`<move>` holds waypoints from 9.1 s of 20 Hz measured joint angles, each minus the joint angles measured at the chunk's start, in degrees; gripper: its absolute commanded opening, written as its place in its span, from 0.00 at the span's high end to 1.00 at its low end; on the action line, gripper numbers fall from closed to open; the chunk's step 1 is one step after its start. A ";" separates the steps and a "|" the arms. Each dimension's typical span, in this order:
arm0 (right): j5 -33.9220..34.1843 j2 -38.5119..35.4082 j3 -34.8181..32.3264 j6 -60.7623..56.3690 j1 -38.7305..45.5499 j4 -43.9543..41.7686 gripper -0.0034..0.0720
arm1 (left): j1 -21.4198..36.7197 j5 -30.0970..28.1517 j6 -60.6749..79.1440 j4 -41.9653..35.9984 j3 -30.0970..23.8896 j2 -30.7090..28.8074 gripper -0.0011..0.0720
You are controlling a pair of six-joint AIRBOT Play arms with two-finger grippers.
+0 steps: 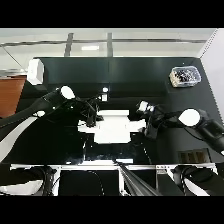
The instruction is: Fold the box and place the chain.
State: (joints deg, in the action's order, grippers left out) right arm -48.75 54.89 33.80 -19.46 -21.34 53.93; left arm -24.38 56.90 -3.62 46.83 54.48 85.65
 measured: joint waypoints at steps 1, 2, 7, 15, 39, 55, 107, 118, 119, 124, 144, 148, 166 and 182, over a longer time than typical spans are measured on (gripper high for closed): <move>0.11 1.22 0.00 2.93 -1.31 0.00 0.03 | -0.02 -0.11 0.00 0.09 -0.02 0.13 0.95; 0.07 2.32 0.00 5.51 -2.51 0.04 0.03 | -0.07 -0.44 0.02 0.13 -0.02 0.28 0.95; -0.87 5.62 -0.04 12.48 -8.04 0.09 0.03 | -0.15 -0.39 0.00 0.17 -0.04 0.52 0.95; 4.37 10.01 -0.22 14.78 -15.32 -0.81 0.03 | -0.17 0.48 -0.04 0.44 -0.02 0.59 0.95; 12.63 5.75 -0.87 14.01 -6.10 -10.71 0.03 | -0.22 0.81 -0.02 0.26 -0.07 0.59 0.95; 7.10 18.12 -0.85 34.86 -2.32 -28.46 0.03 | -0.24 0.92 0.04 -1.44 -0.11 0.63 0.95; 10.43 20.52 0.48 23.76 -5.40 -17.00 0.38 | 7.43 20.13 -34.82 0.72 -7.96 -13.92 0.95; 10.43 20.52 0.48 23.76 -5.40 -17.03 0.38 | 6.75 -14.23 -25.14 -23.58 -14.62 -10.34 0.95; 10.43 20.52 0.48 23.78 -5.40 -17.00 0.38 | 6.67 -13.92 -24.85 -23.06 -14.69 -9.16 0.95; 10.32 20.52 0.48 23.85 -5.40 -16.92 0.38 | 6.60 -10.25 -24.22 -22.43 -14.60 -4.50 0.95; 10.40 20.52 0.48 23.78 -5.40 -17.03 0.38 | 9.25 -4.61 12.87 -5.79 -19.34 -17.49 0.15; 10.43 20.52 0.48 23.78 -5.40 -17.03 0.38 | 5.03 -7.67 16.02 -4.83 -19.52 -15.52 0.49; 10.43 20.52 0.48 23.80 -5.40 -17.00 0.38 | -0.31 -10.58 17.59 -18.56 -19.61 -11.80 0.86; 10.43 20.52 0.48 23.76 -5.40 -17.03 0.38 | 5.62 -6.71 -5.01 -2.47 -17.09 -21.90 0.95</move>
State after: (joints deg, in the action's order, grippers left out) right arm -38.33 75.42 34.28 4.29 -26.74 36.91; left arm -18.76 50.19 -8.62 44.36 37.39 63.75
